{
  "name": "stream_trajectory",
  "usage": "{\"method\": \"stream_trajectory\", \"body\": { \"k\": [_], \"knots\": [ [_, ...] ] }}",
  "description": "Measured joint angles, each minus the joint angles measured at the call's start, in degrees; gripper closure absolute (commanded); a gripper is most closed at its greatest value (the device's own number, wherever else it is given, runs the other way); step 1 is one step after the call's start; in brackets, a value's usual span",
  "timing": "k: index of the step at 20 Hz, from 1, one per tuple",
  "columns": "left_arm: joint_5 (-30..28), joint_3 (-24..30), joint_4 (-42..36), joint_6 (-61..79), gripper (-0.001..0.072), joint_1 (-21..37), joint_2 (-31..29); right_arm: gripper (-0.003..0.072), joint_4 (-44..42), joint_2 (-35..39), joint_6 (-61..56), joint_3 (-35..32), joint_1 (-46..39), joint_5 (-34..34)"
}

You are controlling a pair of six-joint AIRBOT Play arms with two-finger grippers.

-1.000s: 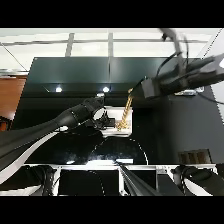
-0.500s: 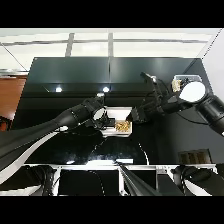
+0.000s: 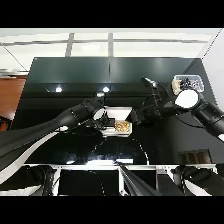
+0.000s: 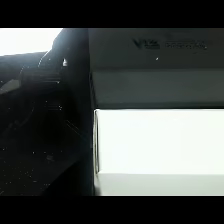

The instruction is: Fold the box and place the chain.

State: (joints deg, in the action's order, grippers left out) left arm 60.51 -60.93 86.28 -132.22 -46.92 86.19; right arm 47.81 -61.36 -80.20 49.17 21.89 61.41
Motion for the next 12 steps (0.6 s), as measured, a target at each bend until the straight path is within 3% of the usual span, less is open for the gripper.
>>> {"method": "stream_trajectory", "body": {
  "k": [7,8,9,10,12],
  "knots": [
    [-0.1,0.0,0.3,0.0,0.0680,0.2,0.0,0.0298,18.3,12.7,-3.4,0.8,-10.3,8.1],
    [-0.4,0.0,0.3,-0.2,0.0631,0.4,0.0,0.0298,19.7,14.4,-3.8,0.8,-11.1,8.7],
    [-0.4,0.0,0.3,-0.4,0.0381,0.6,0.0,0.0298,21.0,16.0,-4.1,0.8,-11.7,9.2],
    [-0.4,-0.1,0.2,-0.8,0.0189,0.8,-0.1,0.0298,21.8,17.2,-4.3,0.8,-12.2,9.5],
    [-0.1,-0.6,0.5,-1.2,0.0169,0.6,-0.5,0.0297,23.1,18.7,-4.7,0.7,-12.7,10.0]
  ]
}}
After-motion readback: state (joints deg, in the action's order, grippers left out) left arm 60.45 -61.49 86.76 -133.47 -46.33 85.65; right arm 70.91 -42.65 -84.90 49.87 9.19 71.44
